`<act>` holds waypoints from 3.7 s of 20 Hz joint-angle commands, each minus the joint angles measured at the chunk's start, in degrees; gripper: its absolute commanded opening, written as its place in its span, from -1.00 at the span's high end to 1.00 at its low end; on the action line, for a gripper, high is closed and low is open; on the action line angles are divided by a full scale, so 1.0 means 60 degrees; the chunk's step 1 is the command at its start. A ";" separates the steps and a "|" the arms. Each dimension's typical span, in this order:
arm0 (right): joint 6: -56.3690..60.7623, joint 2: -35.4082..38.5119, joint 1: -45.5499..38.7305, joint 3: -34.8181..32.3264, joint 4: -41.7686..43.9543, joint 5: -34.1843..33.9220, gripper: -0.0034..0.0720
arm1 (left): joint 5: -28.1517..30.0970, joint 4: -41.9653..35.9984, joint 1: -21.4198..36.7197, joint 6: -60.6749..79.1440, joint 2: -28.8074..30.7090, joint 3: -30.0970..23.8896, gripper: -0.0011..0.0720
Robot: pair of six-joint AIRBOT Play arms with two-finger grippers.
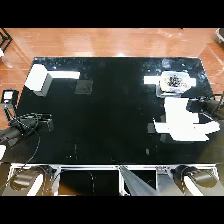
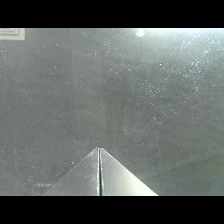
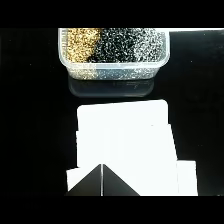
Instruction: Fold the box and place the chain.
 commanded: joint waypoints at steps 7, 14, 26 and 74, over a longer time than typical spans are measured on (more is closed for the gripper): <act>0.0004 -0.0004 0.0000 -0.0004 0.0000 0.0000 0.85 | 0.0000 0.0000 -0.0004 0.0000 0.0007 0.0000 0.92; 0.0004 -0.0007 0.0000 -0.0004 0.0000 -0.0266 0.85 | 0.0867 0.0004 -0.0004 0.0000 0.0007 0.0000 0.92; 0.0233 -0.0288 -0.0357 -0.0004 -0.0255 -0.1067 -0.97 | 0.2659 -0.1279 -0.0659 -0.0025 -0.1610 0.0047 -0.75; -0.8470 -1.1941 -1.0415 0.5737 0.6688 0.7632 0.56 | 0.2433 -0.1399 -0.1650 -0.0029 -0.5373 0.2696 -0.75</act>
